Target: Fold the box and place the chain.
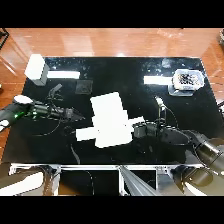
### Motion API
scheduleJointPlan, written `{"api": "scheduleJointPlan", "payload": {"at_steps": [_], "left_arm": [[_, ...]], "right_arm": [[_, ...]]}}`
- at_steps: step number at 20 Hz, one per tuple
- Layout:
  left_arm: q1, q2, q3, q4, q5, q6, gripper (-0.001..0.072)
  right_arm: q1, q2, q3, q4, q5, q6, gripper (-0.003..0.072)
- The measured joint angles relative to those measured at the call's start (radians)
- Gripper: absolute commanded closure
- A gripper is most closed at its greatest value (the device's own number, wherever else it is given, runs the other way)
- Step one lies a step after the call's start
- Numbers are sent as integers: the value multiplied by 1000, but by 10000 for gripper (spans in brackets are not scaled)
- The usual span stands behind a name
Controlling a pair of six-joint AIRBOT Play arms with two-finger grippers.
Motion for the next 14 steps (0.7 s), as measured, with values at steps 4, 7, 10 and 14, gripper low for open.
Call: {"api": "scheduleJointPlan", "payload": {"at_steps": [4, 7, 10, 14], "left_arm": [[-88, -131, 69, -58, -29, 132, 67], [-156, -208, 129, -75, -50, 173, 67], [-203, -257, 169, -83, -84, 215, 68], [-222, -305, 195, -83, -161, 298, 78]], "right_arm": [[19, 0, -3, 7, -4, 1, 659], [24, 0, -3, 17, -4, 3, 659], [25, 0, -3, 27, 4, 3, 659], [26, 0, -3, 33, 13, 3, 659]]}}
